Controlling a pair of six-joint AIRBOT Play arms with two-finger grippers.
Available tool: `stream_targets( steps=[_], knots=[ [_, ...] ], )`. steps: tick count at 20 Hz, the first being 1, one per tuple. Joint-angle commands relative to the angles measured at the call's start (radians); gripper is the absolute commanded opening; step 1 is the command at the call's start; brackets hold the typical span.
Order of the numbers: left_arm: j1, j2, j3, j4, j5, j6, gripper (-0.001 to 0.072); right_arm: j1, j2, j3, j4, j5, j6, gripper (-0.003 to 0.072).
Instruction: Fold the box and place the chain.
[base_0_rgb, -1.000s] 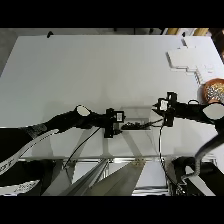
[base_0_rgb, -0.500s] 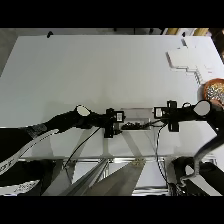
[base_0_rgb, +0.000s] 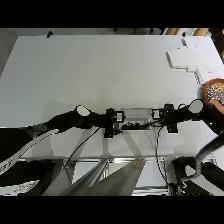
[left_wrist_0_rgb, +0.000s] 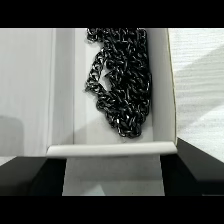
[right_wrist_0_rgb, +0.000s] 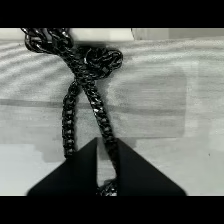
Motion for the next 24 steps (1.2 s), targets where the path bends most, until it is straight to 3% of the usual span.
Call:
stream_targets(
  steps=[1,6,14,24],
  knots=[
    [0.0,0.001,0.0,0.0,0.0,0.0,0.0313,0.0,-0.011,-0.001,-0.001,-0.016,-0.002,0.0041],
    [0.0,0.001,0.0,0.0,0.0,0.0,0.0313,0.0,0.04,-0.001,0.005,0.037,0.005,0.0021],
    [0.0,0.001,0.0,0.0,0.0,0.0,0.0313,0.094,0.279,-0.001,0.316,0.084,0.01,0.0021],
    [0.0,0.001,0.0,0.0,0.0,0.0,0.0313,0.196,0.375,-0.001,0.405,0.107,0.051,0.0022]
  ],
)
